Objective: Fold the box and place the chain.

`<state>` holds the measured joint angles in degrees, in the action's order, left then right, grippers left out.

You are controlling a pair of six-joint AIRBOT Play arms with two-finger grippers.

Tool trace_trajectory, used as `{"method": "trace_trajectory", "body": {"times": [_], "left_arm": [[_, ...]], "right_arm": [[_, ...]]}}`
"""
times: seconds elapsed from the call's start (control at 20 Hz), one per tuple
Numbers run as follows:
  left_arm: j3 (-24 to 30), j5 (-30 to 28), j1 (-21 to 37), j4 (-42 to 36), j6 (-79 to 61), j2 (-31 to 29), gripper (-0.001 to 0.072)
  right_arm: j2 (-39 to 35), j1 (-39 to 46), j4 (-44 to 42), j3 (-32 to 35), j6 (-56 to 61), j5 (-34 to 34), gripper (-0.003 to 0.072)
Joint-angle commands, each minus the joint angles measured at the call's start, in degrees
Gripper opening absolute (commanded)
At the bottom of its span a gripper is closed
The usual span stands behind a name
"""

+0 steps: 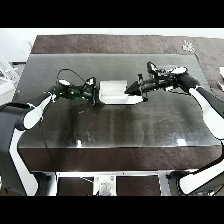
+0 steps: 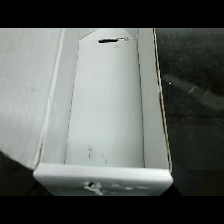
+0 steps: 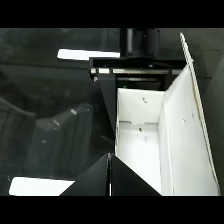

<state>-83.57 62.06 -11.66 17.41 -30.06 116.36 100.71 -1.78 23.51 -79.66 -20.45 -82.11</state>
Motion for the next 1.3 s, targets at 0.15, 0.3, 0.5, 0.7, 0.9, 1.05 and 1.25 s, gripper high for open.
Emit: {"method": "trace_trajectory", "body": {"times": [0.15,0.3,0.5,0.7,0.9,1.05,1.25], "left_arm": [[0.0,0.5,0.0,0.0,0.0,0.0,0.0531],[0.0,0.5,0.0,0.0,0.0,0.0,0.0531],[0.0,0.6,0.0,0.1,0.0,0.0,0.0531],[0.0,0.8,0.0,0.2,0.0,0.0,0.0531],[0.0,0.9,0.0,0.2,0.0,0.0,0.0531],[0.0,0.9,0.0,0.2,0.0,0.0,0.0531],[0.0,0.9,0.0,0.2,0.0,0.0,0.053]], "right_arm": [[0.0,-2.8,-0.6,-0.1,0.7,16.3,0.0018],[0.0,-3.3,-0.6,-0.3,0.7,22.8,0.0016],[0.8,-4.0,-0.6,-0.4,-0.2,28.7,0.0016],[4.6,-4.2,-0.6,-3.0,-0.1,30.1,0.0015],[7.8,-4.2,1.4,-3.8,1.2,29.9,0.0015],[8.3,-4.2,3.7,-3.8,2.6,28.3,0.0015],[8.1,-4.2,3.7,-4.1,2.7,27.8,0.0017]]}}
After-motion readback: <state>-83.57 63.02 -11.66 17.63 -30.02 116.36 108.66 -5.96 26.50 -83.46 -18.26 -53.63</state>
